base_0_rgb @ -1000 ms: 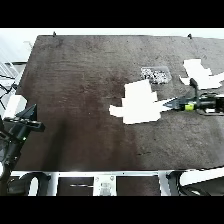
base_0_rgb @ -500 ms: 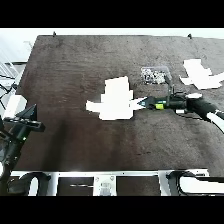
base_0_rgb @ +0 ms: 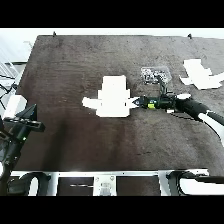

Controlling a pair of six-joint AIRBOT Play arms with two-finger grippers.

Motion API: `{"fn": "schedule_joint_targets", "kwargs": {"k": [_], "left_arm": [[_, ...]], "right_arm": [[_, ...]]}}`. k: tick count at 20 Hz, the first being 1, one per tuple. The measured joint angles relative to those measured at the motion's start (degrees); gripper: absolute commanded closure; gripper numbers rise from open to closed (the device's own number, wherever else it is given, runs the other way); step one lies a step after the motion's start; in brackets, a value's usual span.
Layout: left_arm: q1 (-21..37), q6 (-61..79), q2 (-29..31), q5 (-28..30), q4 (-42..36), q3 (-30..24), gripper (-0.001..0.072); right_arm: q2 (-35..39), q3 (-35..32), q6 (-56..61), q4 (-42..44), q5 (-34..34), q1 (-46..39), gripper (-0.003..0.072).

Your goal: Fold the box and place the chain.

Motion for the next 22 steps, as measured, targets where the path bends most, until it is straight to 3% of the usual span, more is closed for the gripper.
{"fn": "schedule_joint_targets", "kwargs": {"k": [10, 11, 12, 13, 14, 22], "left_arm": [[0.0, 0.0, 0.0, 0.9, 0.0, 0.0, 0.0688], [0.0, 0.0, 0.0, 0.8, 0.0, 0.0, 0.0449], [0.0, 0.0, 0.0, 0.7, 0.0, 0.0, 0.0044], [0.0, 0.0, 0.0, 0.3, 0.0, 0.0, -0.0011], [0.0, 0.0, 0.0, -0.2, 0.0, 0.0, 0.0084], [0.0, 2.6, -2.6, -6.7, 0.0, 2.6, 0.0086]], "right_arm": [[-3.9, 4.6, -3.4, 1.3, -3.3, 3.4, 0.0678], [-4.1, 4.8, -3.4, 1.3, -3.3, 3.4, 0.0677], [-4.2, 4.9, -3.5, 1.2, -3.2, 3.4, 0.0678], [-4.3, 4.9, -3.5, 1.0, -3.2, 3.4, 0.0677], [-4.4, 5.0, -3.6, 0.6, -3.2, 3.5, 0.0677], [-4.5, 5.1, -4.6, -1.5, -3.2, 3.5, 0.0678]]}}
